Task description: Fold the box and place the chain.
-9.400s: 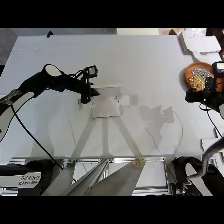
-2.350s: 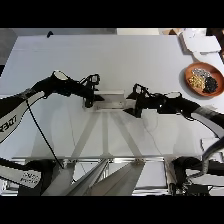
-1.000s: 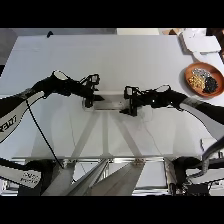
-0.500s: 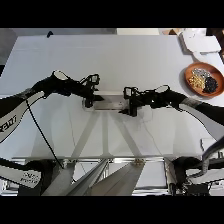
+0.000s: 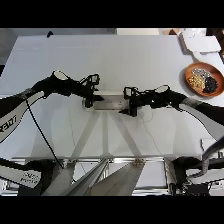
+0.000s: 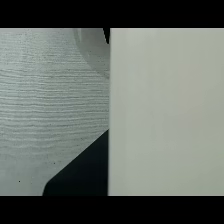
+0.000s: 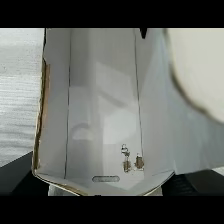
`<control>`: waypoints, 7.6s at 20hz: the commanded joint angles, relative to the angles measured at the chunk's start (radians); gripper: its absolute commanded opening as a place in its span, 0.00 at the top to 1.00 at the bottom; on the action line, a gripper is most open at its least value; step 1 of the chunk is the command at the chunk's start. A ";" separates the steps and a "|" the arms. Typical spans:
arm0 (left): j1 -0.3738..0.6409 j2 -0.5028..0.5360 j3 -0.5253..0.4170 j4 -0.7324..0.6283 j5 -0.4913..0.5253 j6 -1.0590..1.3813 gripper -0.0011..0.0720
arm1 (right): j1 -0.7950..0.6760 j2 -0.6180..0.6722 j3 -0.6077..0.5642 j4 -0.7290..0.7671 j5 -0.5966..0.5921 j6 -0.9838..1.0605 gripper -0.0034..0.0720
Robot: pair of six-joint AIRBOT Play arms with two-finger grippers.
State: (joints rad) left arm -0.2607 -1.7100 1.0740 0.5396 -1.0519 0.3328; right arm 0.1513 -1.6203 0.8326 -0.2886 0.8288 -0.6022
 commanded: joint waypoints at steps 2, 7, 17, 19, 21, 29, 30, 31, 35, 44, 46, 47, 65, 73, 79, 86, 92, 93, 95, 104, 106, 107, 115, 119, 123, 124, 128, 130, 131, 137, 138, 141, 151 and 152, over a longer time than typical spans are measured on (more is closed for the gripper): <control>-0.001 -0.001 0.000 0.000 0.001 0.000 0.97 | 0.001 0.001 0.001 0.000 0.000 0.000 0.24; -0.001 -0.001 0.000 0.000 0.001 0.000 0.97 | 0.001 0.001 0.000 0.000 0.000 0.000 0.24; -0.001 -0.001 0.000 0.000 0.001 0.000 0.97 | 0.001 0.001 0.001 0.000 0.001 0.000 0.24; -0.001 -0.001 0.000 0.000 0.001 0.000 0.97 | 0.001 0.001 0.001 0.000 0.001 0.000 0.24; -0.001 -0.001 0.000 0.000 0.001 0.000 0.97 | 0.001 0.001 0.000 0.000 0.001 0.000 0.24; 0.001 0.000 0.000 0.000 0.004 -0.001 0.70 | 0.001 0.001 0.001 0.000 0.001 0.000 0.24; 0.003 0.006 0.000 0.000 -0.002 -0.003 0.61 | 0.001 0.001 0.001 0.001 0.001 0.000 0.24; 0.004 0.015 0.000 0.000 -0.012 -0.011 0.59 | 0.001 0.001 0.001 0.000 0.001 0.000 0.24; 0.062 0.074 0.000 0.031 -0.071 -0.024 0.59 | 0.001 0.001 0.000 0.000 0.001 0.000 0.24; 0.216 0.161 0.000 0.262 -0.349 -0.298 0.98 | 0.001 0.001 0.001 0.000 0.001 0.000 0.24; 0.199 0.164 0.000 0.261 -0.381 -0.336 0.98 | 0.001 0.001 0.000 0.000 0.001 0.000 0.24; 0.182 0.168 0.000 0.259 -0.384 -0.365 0.98 | 0.001 0.001 0.000 0.001 0.001 0.000 0.24; 0.123 -0.002 0.000 -0.191 0.042 -0.548 0.97 | 0.001 0.001 0.000 0.000 0.001 0.000 0.24; 0.125 0.006 0.000 -0.187 0.011 -0.631 0.97 | 0.001 0.001 0.000 0.000 0.001 0.000 0.24; 0.156 0.144 0.000 -0.156 -0.112 -0.621 0.97 | 0.001 0.001 0.001 0.000 0.001 0.000 0.24; 0.159 0.222 -0.001 0.296 -0.247 -0.636 0.97 | 0.001 0.001 0.000 0.000 0.001 0.000 0.24; 0.134 0.194 -0.001 0.608 -0.199 -0.872 0.98 | 0.001 0.001 0.001 0.000 0.001 0.000 0.24; 0.127 0.193 -0.001 0.654 -0.177 -0.927 0.98 | 0.001 0.001 0.001 0.000 0.001 0.000 0.24; 0.114 0.193 -0.001 0.721 -0.152 -0.990 0.98 | 0.001 0.001 0.001 0.000 0.001 0.000 0.24; 0.022 0.287 -0.001 0.724 -0.124 -0.733 0.97 | 0.001 0.001 0.000 0.001 0.001 0.000 0.24; 0.013 0.330 -0.001 0.646 -0.094 -0.624 0.96 | 0.001 0.001 0.001 0.000 0.001 0.000 0.24; 0.016 0.338 -0.001 0.596 -0.078 -0.587 0.89 | 0.001 0.001 0.000 0.000 0.001 0.000 0.24; 0.031 0.243 -0.001 0.407 -0.015 -0.351 0.23 | 0.001 0.001 0.001 0.000 0.001 0.000 0.24; 0.068 0.150 -0.001 0.332 -0.054 -0.226 0.06 | 0.001 0.001 0.001 0.000 0.001 0.000 0.24; 0.076 0.125 -0.001 0.320 -0.140 -0.177 0.07 | 0.001 0.001 0.001 0.000 0.001 0.000 0.24; 0.076 0.119 -0.001 0.320 -0.166 -0.148 0.07 | 0.001 0.001 0.001 0.000 0.001 0.000 0.24; 0.075 0.089 -0.006 0.251 -0.195 -0.109 0.17 | 0.001 0.001 0.000 0.000 0.001 0.000 0.24; 0.075 0.089 -0.008 0.231 -0.211 -0.053 0.24 | 0.001 0.001 0.000 0.000 0.001 0.000 0.24; 0.076 0.089 -0.008 0.232 -0.209 -0.041 0.24 | 0.001 0.001 0.001 0.000 0.001 0.000 0.24; 0.089 0.089 -0.008 0.233 -0.205 -0.014 0.47 | 0.001 0.001 0.001 0.000 0.001 0.000 0.24; 0.089 0.088 -0.008 0.232 -0.204 0.009 0.49 | 0.001 0.001 0.001 0.000 0.001 0.000 0.24; 0.089 0.084 -0.008 0.231 -0.189 0.026 0.52 | 0.001 0.001 0.001 0.000 0.001 0.000 0.24; 0.085 0.072 -0.008 0.146 -0.179 0.026 0.65 | 0.001 0.001 0.001 0.000 0.001 0.000 0.24; 0.084 0.072 -0.008 0.146 -0.180 0.026 0.66 | 0.001 0.001 0.000 0.000 0.001 0.000 0.24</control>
State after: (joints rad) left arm -0.1745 -1.6371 1.0660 0.7116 -1.2324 0.3569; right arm 0.1516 -1.6203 0.8330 -0.2882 0.8288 -0.6025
